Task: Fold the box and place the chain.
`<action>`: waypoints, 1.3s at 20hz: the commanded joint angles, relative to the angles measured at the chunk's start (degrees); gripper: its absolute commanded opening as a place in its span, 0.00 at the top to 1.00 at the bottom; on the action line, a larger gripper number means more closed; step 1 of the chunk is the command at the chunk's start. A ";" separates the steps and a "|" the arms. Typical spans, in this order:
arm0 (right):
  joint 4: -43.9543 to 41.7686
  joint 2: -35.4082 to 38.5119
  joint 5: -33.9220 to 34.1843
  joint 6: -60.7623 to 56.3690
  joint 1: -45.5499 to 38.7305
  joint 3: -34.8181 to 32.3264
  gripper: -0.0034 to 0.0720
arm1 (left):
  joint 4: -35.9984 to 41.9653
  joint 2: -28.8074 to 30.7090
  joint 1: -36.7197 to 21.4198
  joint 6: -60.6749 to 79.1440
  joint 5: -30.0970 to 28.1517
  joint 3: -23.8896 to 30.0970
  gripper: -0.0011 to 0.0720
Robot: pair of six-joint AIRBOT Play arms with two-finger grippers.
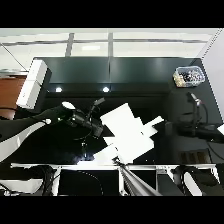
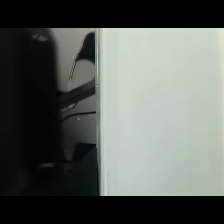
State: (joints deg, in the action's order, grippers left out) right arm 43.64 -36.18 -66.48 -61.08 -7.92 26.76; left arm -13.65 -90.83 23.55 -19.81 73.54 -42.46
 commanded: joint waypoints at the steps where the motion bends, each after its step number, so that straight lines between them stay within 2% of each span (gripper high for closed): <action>1: 8.55 0.04 -1.29 5.38 -2.16 7.56 0.01 | -5.84 0.28 -1.75 3.63 5.92 -4.35 0.95; 3: 8.52 0.02 0.04 12.92 -1.70 8.46 0.01 | -16.68 1.64 -0.35 4.00 3.39 -8.68 0.95; 5: 9.73 -0.04 0.61 18.45 -0.74 8.44 0.01 | -26.27 5.25 1.64 3.02 -4.46 -10.86 0.95; 6: 10.01 -0.04 0.74 19.96 -0.13 8.37 0.01 | -28.04 7.67 2.62 3.56 -9.27 -10.82 0.95; 9: 9.94 -0.09 2.40 25.68 2.54 7.54 0.01 | -28.98 11.72 5.33 11.39 -16.26 -9.57 0.95; 11: 9.94 -0.26 5.73 29.83 6.03 6.01 0.01 | -30.21 11.26 6.16 15.69 -16.48 -8.57 0.95; 14: 9.86 -1.66 13.99 35.23 12.83 2.78 0.01 | -38.84 9.66 7.69 17.77 -16.59 -8.33 0.95; 18: 9.97 -6.51 20.96 38.62 22.43 -0.28 0.01 | -36.39 8.50 7.69 13.94 -16.52 -8.33 0.95; 22: 10.49 -11.13 21.73 41.03 29.79 -0.57 0.01 | -36.44 8.50 7.67 11.56 -16.11 -8.33 0.95; 26: 13.81 -13.40 19.47 42.99 31.39 -0.72 0.01 | -36.44 8.50 7.67 8.87 -15.87 -8.33 0.95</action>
State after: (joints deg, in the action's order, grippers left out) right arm 55.37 -47.72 -46.13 -20.10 21.50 26.30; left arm -49.71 -82.28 31.18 -9.08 57.47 -50.83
